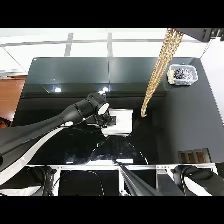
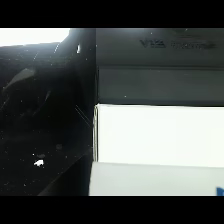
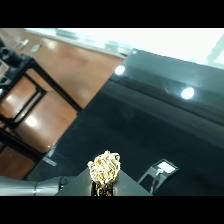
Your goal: Fold the box and place the chain.
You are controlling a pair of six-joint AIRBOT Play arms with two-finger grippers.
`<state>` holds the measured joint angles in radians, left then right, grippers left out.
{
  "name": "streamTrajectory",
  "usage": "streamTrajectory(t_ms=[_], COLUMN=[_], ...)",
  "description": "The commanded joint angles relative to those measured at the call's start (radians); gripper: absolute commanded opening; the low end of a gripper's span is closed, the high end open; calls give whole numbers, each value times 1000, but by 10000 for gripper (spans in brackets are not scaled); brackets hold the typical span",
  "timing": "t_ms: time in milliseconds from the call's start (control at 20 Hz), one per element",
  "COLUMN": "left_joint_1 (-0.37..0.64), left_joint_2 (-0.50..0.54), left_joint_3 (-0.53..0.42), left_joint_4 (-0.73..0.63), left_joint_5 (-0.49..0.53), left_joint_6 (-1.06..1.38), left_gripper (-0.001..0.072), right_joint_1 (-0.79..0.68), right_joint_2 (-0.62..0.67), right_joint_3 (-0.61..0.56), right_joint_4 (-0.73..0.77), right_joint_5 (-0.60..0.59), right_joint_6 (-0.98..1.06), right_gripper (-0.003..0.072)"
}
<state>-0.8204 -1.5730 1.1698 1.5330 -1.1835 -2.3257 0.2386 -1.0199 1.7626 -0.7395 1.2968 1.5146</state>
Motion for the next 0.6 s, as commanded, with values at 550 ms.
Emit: streamTrajectory(t_ms=[550], left_joint_1=[0], left_joint_2=[0], left_joint_3=[0], left_joint_4=[0], left_joint_5=[0], left_joint_6=[0], left_gripper=[29], right_joint_1=[35], right_joint_2=[-8], right_joint_3=[-32], right_joint_4=[50], right_joint_5=[7], right_joint_6=[4], right_gripper=[14])
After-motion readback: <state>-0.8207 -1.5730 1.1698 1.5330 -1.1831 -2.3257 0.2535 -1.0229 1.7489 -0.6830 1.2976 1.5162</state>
